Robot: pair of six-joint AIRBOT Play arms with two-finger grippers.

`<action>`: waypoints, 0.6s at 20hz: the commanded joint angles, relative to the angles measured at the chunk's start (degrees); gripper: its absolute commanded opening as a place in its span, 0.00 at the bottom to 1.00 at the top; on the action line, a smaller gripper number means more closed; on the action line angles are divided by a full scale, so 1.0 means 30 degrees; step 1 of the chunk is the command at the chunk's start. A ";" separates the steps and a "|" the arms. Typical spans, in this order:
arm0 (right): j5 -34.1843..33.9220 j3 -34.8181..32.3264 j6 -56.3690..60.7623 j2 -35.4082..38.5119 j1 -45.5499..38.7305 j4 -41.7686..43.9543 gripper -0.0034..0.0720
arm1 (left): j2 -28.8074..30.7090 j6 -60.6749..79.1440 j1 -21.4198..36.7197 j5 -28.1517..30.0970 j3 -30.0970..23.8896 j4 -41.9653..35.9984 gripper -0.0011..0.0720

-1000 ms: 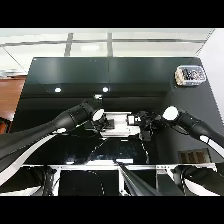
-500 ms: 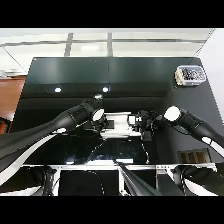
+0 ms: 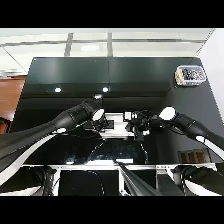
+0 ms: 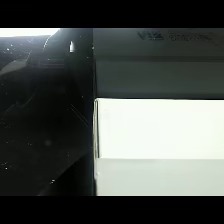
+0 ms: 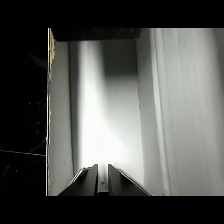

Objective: Fold the box and place the chain.

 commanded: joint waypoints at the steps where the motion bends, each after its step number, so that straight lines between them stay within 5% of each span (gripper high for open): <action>1: -0.0095 0.0000 0.0175 -0.0189 0.0109 0.0219 0.15 | -0.0007 -0.0036 0.0000 0.0073 0.0007 0.0000 0.05; 2: -0.0153 0.0000 0.0270 -0.0189 0.0102 0.0226 0.20 | -0.0007 -0.0036 0.0000 0.0073 0.0007 -0.0015 0.05; 3: -0.0444 0.0000 0.0495 -0.0189 0.0102 0.0240 0.53 | -0.0007 -0.0036 0.0000 0.0073 0.0007 -0.0058 0.05; 4: -0.0459 0.0000 0.0656 -0.0189 0.0102 0.0219 0.54 | -0.0007 -0.0036 0.0000 0.0051 0.0007 -0.0044 0.05; 5: -0.0291 0.0000 0.0925 -0.0189 0.0102 0.0211 0.21 | -0.0007 -0.0036 0.0000 0.0022 0.0000 -0.0044 0.05; 7: -0.0233 0.0000 0.1115 -0.0182 0.0109 0.0291 0.48 | -0.0007 -0.0036 0.0000 0.0022 0.0000 -0.0029 0.05; 8: -0.0073 0.0000 0.1647 -0.0182 0.0102 0.0117 0.15 | -0.0007 -0.0036 0.0000 0.0022 0.0000 -0.0036 0.05; 9: -0.0029 0.0029 0.3053 -0.0109 0.0102 -0.0357 0.06 | -0.0015 -0.0036 0.0000 0.0022 0.0000 -0.0029 0.05; 12: 0.1989 0.1224 1.3253 0.1158 -0.0189 -0.5195 0.06 | -0.0022 -0.0029 0.0000 0.0022 0.0000 0.0007 0.05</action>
